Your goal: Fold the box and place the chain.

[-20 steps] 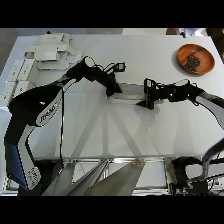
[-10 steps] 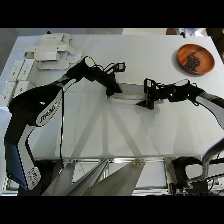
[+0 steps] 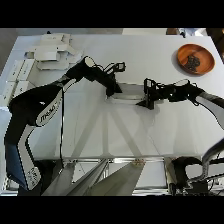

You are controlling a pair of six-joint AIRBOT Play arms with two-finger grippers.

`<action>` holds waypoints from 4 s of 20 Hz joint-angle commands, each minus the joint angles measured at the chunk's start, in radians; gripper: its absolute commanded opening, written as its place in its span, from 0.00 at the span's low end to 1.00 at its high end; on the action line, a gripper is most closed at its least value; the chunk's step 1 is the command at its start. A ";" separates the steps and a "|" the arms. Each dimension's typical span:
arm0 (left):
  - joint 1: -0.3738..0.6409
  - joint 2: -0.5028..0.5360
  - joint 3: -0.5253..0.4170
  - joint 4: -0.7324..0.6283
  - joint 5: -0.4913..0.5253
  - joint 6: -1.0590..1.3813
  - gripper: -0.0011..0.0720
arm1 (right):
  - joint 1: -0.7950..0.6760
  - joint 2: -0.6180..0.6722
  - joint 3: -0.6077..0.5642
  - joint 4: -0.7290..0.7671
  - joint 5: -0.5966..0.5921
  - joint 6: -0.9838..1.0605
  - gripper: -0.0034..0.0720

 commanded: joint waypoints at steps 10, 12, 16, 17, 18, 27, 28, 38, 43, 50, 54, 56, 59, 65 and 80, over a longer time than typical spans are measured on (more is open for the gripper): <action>0.000 0.006 0.000 -0.016 -0.042 -0.024 0.68 | 0.000 0.000 0.001 0.000 0.000 0.000 0.71; 0.002 0.019 0.000 -0.016 -0.069 -0.024 0.68 | 0.000 0.000 0.001 0.000 0.000 0.000 0.71; 0.003 0.065 0.000 0.001 -0.087 -0.035 0.68 | 0.000 0.000 0.001 0.000 0.000 0.000 0.71; 0.003 0.077 0.000 0.023 -0.087 -0.043 0.68 | 0.000 0.000 0.001 0.000 0.000 0.000 0.71; 0.008 0.091 0.000 0.058 -0.092 -0.045 0.68 | 0.000 0.000 0.001 0.000 0.000 0.000 0.71; 0.079 0.253 0.000 0.313 -0.169 -0.141 0.40 | 0.000 0.000 0.001 0.000 0.000 0.000 0.71; 0.078 0.272 0.000 0.325 -0.203 -0.139 0.08 | 0.000 0.000 0.001 0.000 0.000 0.000 0.71; -0.016 0.275 0.000 0.022 -0.310 -0.129 0.03 | 0.000 0.000 0.001 0.000 0.000 0.000 0.71; -0.090 0.189 -0.002 0.013 -0.101 -0.129 0.03 | 0.000 0.000 0.001 0.000 0.000 0.000 0.71; -0.098 0.138 -0.002 -0.150 0.296 -0.137 0.03 | 0.000 0.000 0.001 0.000 0.000 0.000 0.71; -0.098 0.124 -0.002 -0.151 0.319 -0.166 0.03 | 0.000 0.000 0.001 0.000 0.000 0.000 0.71; -0.098 0.124 -0.002 -0.149 0.351 -0.188 0.03 | 0.000 0.000 0.001 0.000 0.000 0.000 0.71; -0.098 0.120 -0.002 -0.098 0.424 -0.281 0.03 | 0.000 0.000 0.001 0.000 0.000 0.000 0.71; -0.098 0.103 -0.002 0.000 0.413 -0.404 0.03 | 0.000 0.000 0.001 0.000 0.000 0.000 0.71; -0.014 0.351 -0.002 0.058 0.035 -0.401 0.03 | 0.000 0.000 0.001 0.000 0.000 0.000 0.71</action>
